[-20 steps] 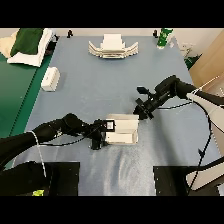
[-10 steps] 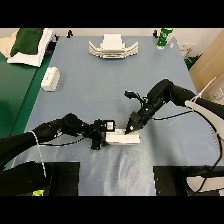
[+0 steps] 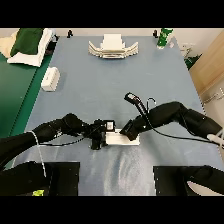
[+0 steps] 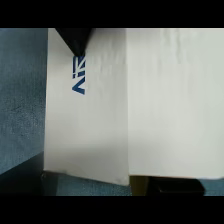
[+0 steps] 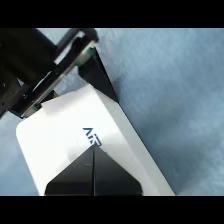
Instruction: Fold the box.
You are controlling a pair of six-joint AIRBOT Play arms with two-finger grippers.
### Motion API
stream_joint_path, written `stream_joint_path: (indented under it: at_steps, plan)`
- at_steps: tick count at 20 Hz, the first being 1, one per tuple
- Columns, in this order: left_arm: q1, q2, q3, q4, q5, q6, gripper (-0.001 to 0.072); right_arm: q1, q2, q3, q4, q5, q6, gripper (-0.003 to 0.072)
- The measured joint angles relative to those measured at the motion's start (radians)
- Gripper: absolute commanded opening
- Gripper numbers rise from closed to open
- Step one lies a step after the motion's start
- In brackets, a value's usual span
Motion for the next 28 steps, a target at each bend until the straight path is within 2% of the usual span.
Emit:
stream_joint_path:
  at_steps: [4, 5, 6, 7, 8, 9, 13, 15, 22, 28]
  plan:
    - [0.0, 0.0, 0.0, 0.0, 0.0, 0.0, 0.0469, 0.159, 0.129, -0.114, -0.099, 0.239, -0.035, 0.0002]
    - [0.0, 0.0, 0.0, 0.0, 0.0, 0.0, 0.047, 0.192, 0.145, -0.131, -0.139, 0.285, -0.04, 0.0059]
    - [0.0, 0.0, 0.0, 0.0, 0.0, 0.0, 0.047, 0.222, 0.159, -0.144, -0.188, 0.324, -0.043, 0.0227]
    - [0.0, 0.0, 0.0, 0.0, 0.0, 0.0, 0.0469, 0.243, 0.168, -0.151, -0.231, 0.352, -0.046, 0.0355]
    - [0.0, 0.0, 0.0, 0.0, 0.0, 0.0, 0.0469, 0.26, 0.175, -0.155, -0.269, 0.377, -0.051, 0.0446]
    - [0.0, 0.0, 0.0, 0.0, 0.0, 0.0, 0.0469, 0.272, 0.18, -0.157, -0.295, 0.39, -0.054, 0.0466]
    - [0.0, 0.0, 0.0, 0.0, 0.003, -0.001, 0.047, 0.296, 0.189, -0.158, -0.354, 0.427, -0.135, 0.047]
    - [0.0, 0.0, 0.0, 0.0, 0.003, -0.001, 0.047, 0.299, 0.191, -0.158, -0.37, 0.432, -0.188, 0.0544]
    - [0.0, 0.0, 0.0, 0.0, 0.0, -0.001, 0.0469, 0.322, 0.192, -0.158, -0.398, 0.371, -0.306, 0.0543]
    - [0.0, 0.0, 0.0, -0.001, 0.002, -0.001, 0.0469, 0.33, 0.176, -0.157, -0.465, 0.416, -0.367, 0.0542]
